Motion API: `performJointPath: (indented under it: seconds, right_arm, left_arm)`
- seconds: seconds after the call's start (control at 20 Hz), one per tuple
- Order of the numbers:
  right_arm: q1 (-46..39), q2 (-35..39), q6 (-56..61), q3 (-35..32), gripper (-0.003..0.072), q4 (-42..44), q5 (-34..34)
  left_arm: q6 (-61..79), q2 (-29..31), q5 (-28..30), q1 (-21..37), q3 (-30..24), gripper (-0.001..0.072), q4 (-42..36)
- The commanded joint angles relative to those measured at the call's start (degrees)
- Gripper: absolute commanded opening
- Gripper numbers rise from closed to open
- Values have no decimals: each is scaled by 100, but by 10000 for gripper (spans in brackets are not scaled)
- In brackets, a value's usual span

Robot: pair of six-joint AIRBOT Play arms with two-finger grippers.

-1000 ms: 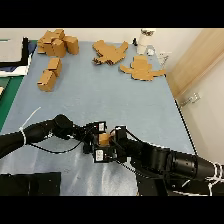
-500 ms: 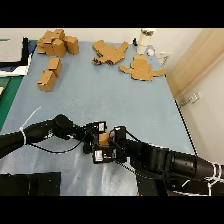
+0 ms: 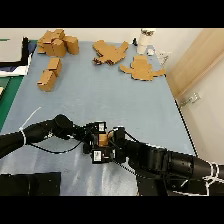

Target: Fold the box.

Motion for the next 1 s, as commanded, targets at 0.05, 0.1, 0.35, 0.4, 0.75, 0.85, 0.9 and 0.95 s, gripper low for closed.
performJointPath:
  seconds: [0.05, 0.1, 0.35, 0.4, 0.75, 0.85, 0.9, 0.95]
  right_arm:
    - [13, 0, 138, 9, 139, -192, 7]
    - [13, 0, 184, 9, 139, -229, 7]
    - [11, 0, 474, 9, 138, -529, 9]
    - [11, -7, 511, 9, 138, -527, 9]
    - [11, 0, 662, 9, 138, -573, 9]
    - [13, 0, 664, 9, 138, -525, 11]
    - [13, -2, 664, 9, 138, -474, 11]
    - [13, -2, 662, 9, 139, -409, 11]
  left_arm:
    - [-9, 0, 0, 0, 2, 512, -7]
    - [-9, 0, -2, 0, 2, 512, -7]
    - [-9, 2, 0, 0, 2, 512, -7]
    - [-9, 0, 0, 0, 2, 512, -7]
    - [-9, 0, 0, 0, 0, 512, -7]
    - [-9, 0, 0, 0, 2, 512, -7]
    - [-9, 0, 0, 0, 2, 512, -7]
    - [-9, 0, 0, 0, 0, 512, -7]
